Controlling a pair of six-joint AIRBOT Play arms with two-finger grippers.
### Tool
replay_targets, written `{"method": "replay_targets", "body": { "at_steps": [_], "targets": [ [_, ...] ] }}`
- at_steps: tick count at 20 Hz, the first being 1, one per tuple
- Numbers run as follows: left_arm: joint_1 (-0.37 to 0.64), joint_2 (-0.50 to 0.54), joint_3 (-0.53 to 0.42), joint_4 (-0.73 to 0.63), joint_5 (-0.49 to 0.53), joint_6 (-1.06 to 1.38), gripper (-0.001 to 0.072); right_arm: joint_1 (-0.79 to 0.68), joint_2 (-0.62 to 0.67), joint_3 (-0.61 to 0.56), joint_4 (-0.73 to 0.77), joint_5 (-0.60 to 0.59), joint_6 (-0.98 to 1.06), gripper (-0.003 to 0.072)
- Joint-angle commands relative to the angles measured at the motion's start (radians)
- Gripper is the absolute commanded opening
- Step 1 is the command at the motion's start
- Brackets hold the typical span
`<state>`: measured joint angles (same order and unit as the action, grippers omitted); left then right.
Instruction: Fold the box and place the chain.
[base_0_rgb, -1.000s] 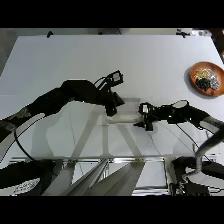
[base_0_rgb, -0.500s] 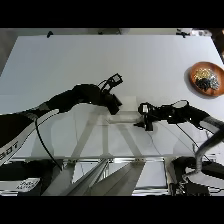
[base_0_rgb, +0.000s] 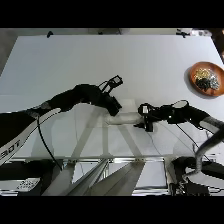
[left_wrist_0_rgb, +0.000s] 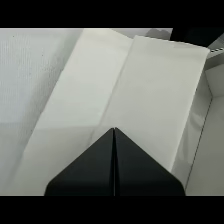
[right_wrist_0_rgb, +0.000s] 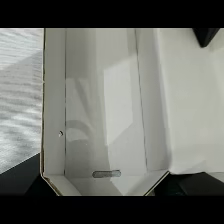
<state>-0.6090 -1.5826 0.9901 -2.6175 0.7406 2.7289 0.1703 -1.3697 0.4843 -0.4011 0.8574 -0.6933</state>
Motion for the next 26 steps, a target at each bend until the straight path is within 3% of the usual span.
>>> {"method": "replay_targets", "body": {
  "at_steps": [1,4,6,8,9,10,11,12,14,19,22,23,26],
  "targets": [
    [0.013,0.085,0.011,0.013,0.004,-0.003,0.0009,0.001,0.000,0.000,0.005,-0.005,0.004,0.0419],
    [0.048,0.192,0.011,0.072,0.050,-0.008,0.0023,0.001,0.000,0.000,0.005,-0.005,0.004,0.0419],
    [0.089,0.264,0.011,0.134,0.120,-0.039,0.0174,0.001,0.000,0.000,0.005,-0.005,0.004,0.0419],
    [0.134,0.326,0.011,0.247,0.206,-0.094,0.0190,0.001,0.000,0.000,0.005,-0.005,0.004,0.0419],
    [0.153,0.349,0.011,0.316,0.252,-0.133,0.0269,0.001,0.000,0.000,0.005,-0.005,0.004,0.0419],
    [0.171,0.365,0.011,0.391,0.303,-0.190,0.0443,0.001,0.000,0.000,0.005,-0.005,0.005,0.0419],
    [0.184,0.371,0.010,0.456,0.352,-0.241,0.0573,0.001,0.000,0.000,0.005,-0.005,0.004,0.0419],
    [0.195,0.369,0.008,0.514,0.399,-0.271,0.0614,0.001,0.000,0.000,0.005,-0.005,0.004,0.0419],
    [0.198,0.370,-0.012,0.567,0.398,-0.243,0.0623,0.001,0.000,0.000,0.005,-0.005,0.004,0.0419],
    [0.178,0.348,-0.056,0.557,0.380,0.028,0.0614,0.001,0.000,0.000,0.005,-0.005,0.004,0.0419],
    [0.205,0.285,-0.087,0.435,0.354,0.194,0.0611,0.001,0.000,0.000,0.005,-0.005,0.004,0.0419],
    [0.205,0.258,-0.094,0.398,0.354,0.230,0.0534,0.001,0.000,0.000,0.005,-0.005,0.004,0.0419],
    [0.189,0.204,-0.095,0.370,0.315,0.230,0.0516,0.001,0.000,0.000,0.005,-0.005,0.004,0.0419]
  ]
}}
